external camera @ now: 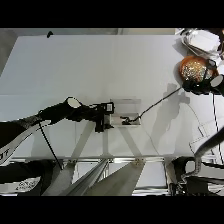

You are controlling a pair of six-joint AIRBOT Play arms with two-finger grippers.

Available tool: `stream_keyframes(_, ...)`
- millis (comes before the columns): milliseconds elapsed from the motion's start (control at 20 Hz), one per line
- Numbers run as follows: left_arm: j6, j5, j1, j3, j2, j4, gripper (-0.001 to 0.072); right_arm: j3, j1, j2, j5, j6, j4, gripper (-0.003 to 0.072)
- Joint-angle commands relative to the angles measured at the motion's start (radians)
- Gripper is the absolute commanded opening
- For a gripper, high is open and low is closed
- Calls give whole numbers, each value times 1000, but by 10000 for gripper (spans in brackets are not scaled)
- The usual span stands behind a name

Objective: Fold the box and place the chain.

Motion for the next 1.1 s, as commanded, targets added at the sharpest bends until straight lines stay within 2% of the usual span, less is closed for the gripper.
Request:
stream_keyframes(0, 0, 0, 0, 0, 1, 0, 210, 0, -1, -34, -83, -75, 122, 299)
stream_keyframes(150, 0, 0, 0, 0, 1, 0, 210, 0, -1, -36, -122, -99, 144, 291)
stream_keyframes(300, 0, 0, 0, 0, 1, 0, 210, 0, -1, -58, -145, -98, 145, 176)
stream_keyframes(400, 0, 0, 0, 0, 1, 0, 210, 0, -1, -81, -142, -98, 154, 143)
stream_keyframes(450, 0, 0, 0, 0, 1, 0, 210, 0, -1, -84, -137, -98, 156, 38)
stream_keyframes(500, 0, 0, 0, 0, 1, 0, 210, 0, -1, -78, -131, -98, 164, 14)
stream_keyframes(600, 0, 0, 0, 0, 1, 0, 210, 0, 1, -45, -107, -120, 171, 14)
stream_keyframes(750, 0, 0, 0, 0, 1, 0, 210, 0, 1, 62, 6, -248, 170, 14)
stream_keyframes(1050, 0, 0, 0, 0, 1, 0, 210, 0, 1, 369, 322, -256, 246, 14)
